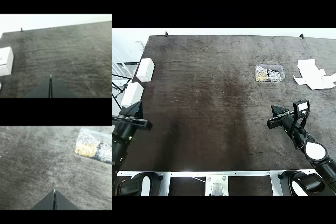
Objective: Fold the box and place the chain.
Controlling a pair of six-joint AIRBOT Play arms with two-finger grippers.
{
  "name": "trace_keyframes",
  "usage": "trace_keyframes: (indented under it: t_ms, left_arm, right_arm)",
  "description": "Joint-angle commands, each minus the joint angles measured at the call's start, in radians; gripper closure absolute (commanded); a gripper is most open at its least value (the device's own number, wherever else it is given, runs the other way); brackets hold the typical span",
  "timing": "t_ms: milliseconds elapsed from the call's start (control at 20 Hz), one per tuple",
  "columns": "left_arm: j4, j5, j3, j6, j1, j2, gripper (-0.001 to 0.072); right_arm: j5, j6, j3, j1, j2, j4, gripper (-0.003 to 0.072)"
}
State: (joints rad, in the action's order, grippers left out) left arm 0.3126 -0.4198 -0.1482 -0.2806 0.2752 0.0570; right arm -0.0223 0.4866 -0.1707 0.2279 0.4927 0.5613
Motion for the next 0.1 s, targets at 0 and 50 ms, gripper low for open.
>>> trace_keyframes:
  t_ms: [0,50]
  left_arm:
    - [0.001,-0.002,0.008,-0.003,0.000,-0.008,0.0691]
    - [0.001,-0.003,0.008,-0.003,0.000,-0.008,0.0691]
  right_arm:
    - [0.000,0.000,0.000,0.000,-0.001,0.000,0.0671]
    - [0.000,0.000,0.000,0.000,-0.001,0.000,0.0671]
